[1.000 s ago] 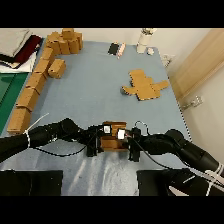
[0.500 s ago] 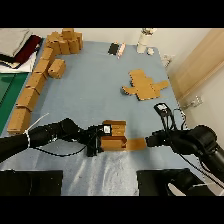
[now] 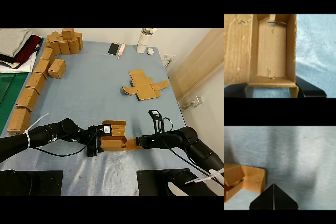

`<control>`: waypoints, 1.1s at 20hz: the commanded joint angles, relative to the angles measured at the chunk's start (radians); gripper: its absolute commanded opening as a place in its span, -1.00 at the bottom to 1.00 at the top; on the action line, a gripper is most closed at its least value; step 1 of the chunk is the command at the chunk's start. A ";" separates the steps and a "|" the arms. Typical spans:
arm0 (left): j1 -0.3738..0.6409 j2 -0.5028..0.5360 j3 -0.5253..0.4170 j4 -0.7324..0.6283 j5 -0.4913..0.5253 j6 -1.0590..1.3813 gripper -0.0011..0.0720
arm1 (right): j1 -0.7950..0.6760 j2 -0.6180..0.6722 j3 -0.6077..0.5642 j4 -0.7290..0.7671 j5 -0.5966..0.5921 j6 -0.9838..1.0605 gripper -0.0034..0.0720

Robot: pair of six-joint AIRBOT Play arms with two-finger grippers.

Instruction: Fold the box.

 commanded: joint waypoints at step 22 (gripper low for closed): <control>0.000 -0.001 0.000 0.000 0.000 0.000 -0.03 | -0.004 -0.096 -0.010 0.050 0.064 -0.052 -0.91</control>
